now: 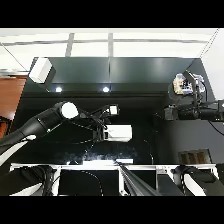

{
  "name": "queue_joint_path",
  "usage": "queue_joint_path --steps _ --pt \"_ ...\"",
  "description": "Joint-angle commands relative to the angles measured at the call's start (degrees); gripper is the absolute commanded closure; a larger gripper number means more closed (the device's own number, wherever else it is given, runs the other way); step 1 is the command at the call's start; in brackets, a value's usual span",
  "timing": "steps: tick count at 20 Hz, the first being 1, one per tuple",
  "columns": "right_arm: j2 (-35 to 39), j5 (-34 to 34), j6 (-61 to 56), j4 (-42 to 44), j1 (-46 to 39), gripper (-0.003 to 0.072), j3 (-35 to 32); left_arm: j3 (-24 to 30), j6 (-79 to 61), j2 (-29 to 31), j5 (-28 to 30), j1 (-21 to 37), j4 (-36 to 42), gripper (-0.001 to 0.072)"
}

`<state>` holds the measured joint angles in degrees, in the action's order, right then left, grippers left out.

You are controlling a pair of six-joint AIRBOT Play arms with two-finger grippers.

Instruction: Fold the box and place the chain.

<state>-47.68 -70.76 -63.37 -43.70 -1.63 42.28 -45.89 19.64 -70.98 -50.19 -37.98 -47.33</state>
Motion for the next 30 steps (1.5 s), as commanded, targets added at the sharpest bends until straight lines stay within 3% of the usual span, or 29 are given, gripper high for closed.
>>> queue_joint_path --steps 1,3,8,19,26,27,28,29,30 --pt "0.04 0.48 -0.04 -0.04 -0.04 0.0682 0.07 -0.61 0.26 -1.16 2.45 -1.49 0.04 0.0002" --pt "0.04 0.50 -0.04 -0.04 -0.04 0.0682 0.07 -0.61 0.28 -1.16 5.38 -2.62 0.07 0.0002" --pt "0.04 0.52 -0.04 -0.04 -0.04 0.0682 0.07 -0.61 0.28 -1.81 6.36 -4.09 0.07 0.0002" --pt "0.04 0.52 -0.07 -0.07 -0.04 0.0682 0.07 -0.90 0.31 -5.18 4.96 -6.05 2.12 0.0002" --pt "0.04 0.55 -0.09 -0.04 -0.04 0.0682 0.07 -0.90 0.35 -9.88 12.68 -11.50 -4.33 0.0003" --pt "0.04 0.52 -0.11 -0.07 -0.04 0.0682 0.07 -0.90 0.72 -9.97 12.52 -11.89 -4.61 0.0030" --pt "0.04 0.50 -0.15 -0.07 -0.04 0.0682 0.07 -0.92 3.37 -9.42 12.17 -11.93 -5.42 0.0305" --pt "0.04 0.50 -0.42 -0.07 -0.04 0.0682 0.07 -0.90 6.80 -8.41 12.04 -11.67 -7.19 0.0390" --pt "0.04 0.52 -0.52 -0.07 -0.04 0.0682 0.07 -0.90 11.69 -6.84 11.93 -10.93 -9.60 0.0390"
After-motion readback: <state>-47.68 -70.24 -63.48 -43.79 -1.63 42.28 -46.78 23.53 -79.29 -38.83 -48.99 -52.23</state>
